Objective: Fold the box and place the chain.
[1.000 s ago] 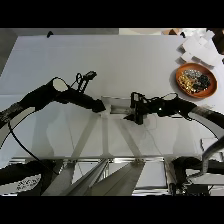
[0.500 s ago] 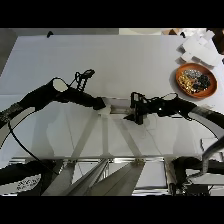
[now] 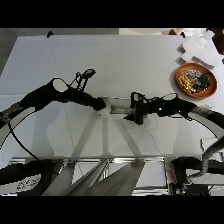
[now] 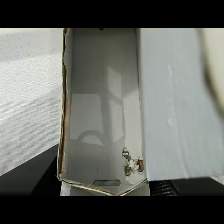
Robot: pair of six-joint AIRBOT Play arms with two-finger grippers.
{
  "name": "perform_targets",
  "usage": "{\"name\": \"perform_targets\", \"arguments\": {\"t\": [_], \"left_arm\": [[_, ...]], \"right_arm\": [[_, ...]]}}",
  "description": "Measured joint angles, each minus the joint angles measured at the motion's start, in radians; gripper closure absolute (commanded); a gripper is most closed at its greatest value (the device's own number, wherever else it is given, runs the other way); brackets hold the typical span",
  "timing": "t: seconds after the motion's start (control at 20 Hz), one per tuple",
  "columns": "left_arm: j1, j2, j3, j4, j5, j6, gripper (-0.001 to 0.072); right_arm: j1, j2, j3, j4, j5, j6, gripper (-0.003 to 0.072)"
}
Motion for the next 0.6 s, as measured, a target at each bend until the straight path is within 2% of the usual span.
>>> {"name": "perform_targets", "arguments": {"t": [0.6], "left_arm": [[-0.005, -0.029, -0.043, 0.003, 0.092, 0.058, 0.0072]], "right_arm": [[0.000, 0.000, 0.000, 0.002, 0.001, 0.000, 0.0252]]}}
